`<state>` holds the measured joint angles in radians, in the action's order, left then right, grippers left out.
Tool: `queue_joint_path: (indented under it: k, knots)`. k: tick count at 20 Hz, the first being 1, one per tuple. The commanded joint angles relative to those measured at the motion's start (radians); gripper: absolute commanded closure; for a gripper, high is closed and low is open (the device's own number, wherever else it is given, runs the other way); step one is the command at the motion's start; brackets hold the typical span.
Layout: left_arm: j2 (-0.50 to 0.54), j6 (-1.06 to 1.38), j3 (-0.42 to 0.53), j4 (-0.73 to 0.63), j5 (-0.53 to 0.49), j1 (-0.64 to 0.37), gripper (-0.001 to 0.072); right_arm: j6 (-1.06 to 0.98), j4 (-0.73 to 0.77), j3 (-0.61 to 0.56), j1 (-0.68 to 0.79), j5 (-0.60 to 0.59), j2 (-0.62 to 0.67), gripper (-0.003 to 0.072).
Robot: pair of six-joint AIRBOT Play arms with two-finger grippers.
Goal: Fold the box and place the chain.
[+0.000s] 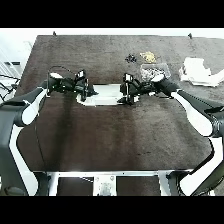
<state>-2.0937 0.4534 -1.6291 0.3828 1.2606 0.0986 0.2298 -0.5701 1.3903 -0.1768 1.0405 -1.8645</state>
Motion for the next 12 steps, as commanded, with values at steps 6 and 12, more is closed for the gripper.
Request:
queue_joint_path:
  k: [6,12]
  knots:
    - [0.000,0.000,0.000,0.000,-0.002,0.000,0.0689,0.041,0.039,0.050,-0.003,0.057,-0.064,0.0075]
    - [0.000,0.000,0.000,0.000,-0.001,0.000,0.0689,0.044,0.039,0.093,-0.003,0.101,-0.108,0.0075]
